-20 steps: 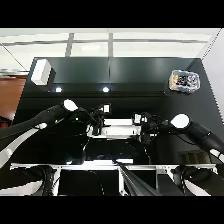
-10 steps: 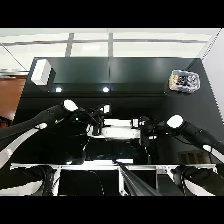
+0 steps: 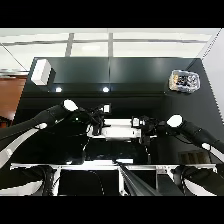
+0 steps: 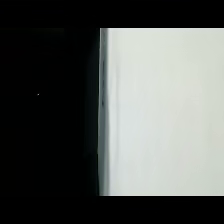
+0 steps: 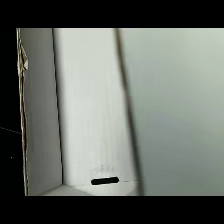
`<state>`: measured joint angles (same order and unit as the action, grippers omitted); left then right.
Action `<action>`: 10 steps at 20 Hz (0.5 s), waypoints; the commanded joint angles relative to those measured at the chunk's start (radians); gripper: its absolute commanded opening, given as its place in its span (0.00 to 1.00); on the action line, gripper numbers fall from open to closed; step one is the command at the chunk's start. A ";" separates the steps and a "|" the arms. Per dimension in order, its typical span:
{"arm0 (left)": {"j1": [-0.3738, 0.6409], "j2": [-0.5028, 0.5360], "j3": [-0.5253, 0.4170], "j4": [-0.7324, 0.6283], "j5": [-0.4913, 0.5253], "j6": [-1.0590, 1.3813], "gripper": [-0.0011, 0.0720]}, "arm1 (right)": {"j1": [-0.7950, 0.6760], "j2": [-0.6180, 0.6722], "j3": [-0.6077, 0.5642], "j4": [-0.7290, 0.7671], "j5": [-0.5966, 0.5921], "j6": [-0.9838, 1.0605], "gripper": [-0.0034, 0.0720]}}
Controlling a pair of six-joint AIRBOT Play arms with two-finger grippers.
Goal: Fold the box and place the chain.
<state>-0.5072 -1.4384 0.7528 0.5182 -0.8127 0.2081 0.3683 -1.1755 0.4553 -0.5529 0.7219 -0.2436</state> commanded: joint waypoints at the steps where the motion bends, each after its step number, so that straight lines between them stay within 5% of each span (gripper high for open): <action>1: 0.000 -0.001 0.001 0.000 0.000 0.001 0.05 | 0.000 -0.001 0.000 -0.002 -0.002 0.000 0.99; 2: 0.000 -0.001 0.001 0.000 0.000 0.002 0.05 | 0.000 -0.001 0.000 -0.002 -0.002 0.000 0.99; 4: 0.000 -0.001 0.001 0.000 0.000 0.001 0.05 | 0.000 -0.001 0.000 -0.002 -0.002 0.000 0.73; 5: 0.000 -0.001 0.001 0.000 0.000 0.002 0.05 | 0.000 -0.001 0.000 -0.002 -0.002 0.000 0.68; 9: 0.000 0.001 0.001 0.000 0.000 0.000 0.06 | 0.000 -0.001 0.000 -0.002 -0.007 0.000 0.68; 10: 0.001 0.005 0.003 0.002 -0.002 -0.010 0.18 | 0.000 -0.001 0.000 -0.002 -0.007 0.000 0.68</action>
<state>-0.5072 -1.4376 0.7532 0.5217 -0.8093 0.2070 0.3683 -1.1759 0.4553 -0.5541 0.7197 -0.2440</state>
